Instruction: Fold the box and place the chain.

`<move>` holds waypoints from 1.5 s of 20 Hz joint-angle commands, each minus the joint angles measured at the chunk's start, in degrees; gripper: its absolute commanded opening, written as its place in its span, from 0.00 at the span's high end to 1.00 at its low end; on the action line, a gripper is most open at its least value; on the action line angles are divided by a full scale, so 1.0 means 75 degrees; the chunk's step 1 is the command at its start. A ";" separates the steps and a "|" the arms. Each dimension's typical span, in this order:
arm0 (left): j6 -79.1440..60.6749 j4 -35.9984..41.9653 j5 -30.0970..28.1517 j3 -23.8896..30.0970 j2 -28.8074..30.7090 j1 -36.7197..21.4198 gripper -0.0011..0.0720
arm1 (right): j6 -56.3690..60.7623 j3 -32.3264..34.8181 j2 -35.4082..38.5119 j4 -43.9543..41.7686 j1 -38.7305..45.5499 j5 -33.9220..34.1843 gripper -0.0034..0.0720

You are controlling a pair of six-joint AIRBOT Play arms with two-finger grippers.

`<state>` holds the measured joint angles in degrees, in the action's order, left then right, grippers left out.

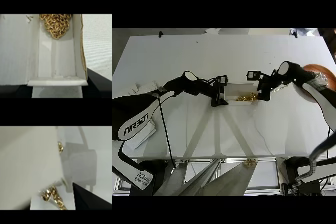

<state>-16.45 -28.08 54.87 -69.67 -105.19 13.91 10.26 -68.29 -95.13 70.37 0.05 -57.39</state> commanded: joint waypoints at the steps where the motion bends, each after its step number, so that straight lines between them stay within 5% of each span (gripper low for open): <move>1: -0.0003 -0.0003 0.0000 -0.0009 0.0000 -0.0003 0.60 | 0.0108 0.0006 -0.0160 0.0624 -0.0315 0.0341 0.42; 4: 0.0000 0.0000 -0.0003 -0.0009 0.0000 -0.0003 0.60 | 0.0574 0.0006 -0.0154 0.0845 -0.0379 0.0163 0.94; 9: -0.0003 -0.0003 -0.0003 -0.0009 0.0000 -0.0003 0.60 | 0.1585 0.0003 0.0128 0.0848 -0.0379 -0.0554 0.94; 15: -0.0003 0.0000 -0.0003 -0.0009 0.0000 -0.0003 0.60 | 0.2049 0.0006 0.1571 0.0565 -0.0379 -0.0609 0.94; 25: -0.0003 0.0000 0.0000 -0.0009 0.0000 -0.0003 0.60 | 0.1935 0.0003 0.2611 -0.3124 -0.0382 -0.0606 0.94; 30: -0.0003 -0.0003 -0.0003 -0.0009 0.0000 -0.0003 0.60 | 0.1754 0.0003 0.2611 -0.3439 -0.0807 -0.0574 0.94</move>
<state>-16.45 -28.05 54.87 -69.67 -105.19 13.91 24.29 -68.20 -75.72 47.66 -4.27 -61.89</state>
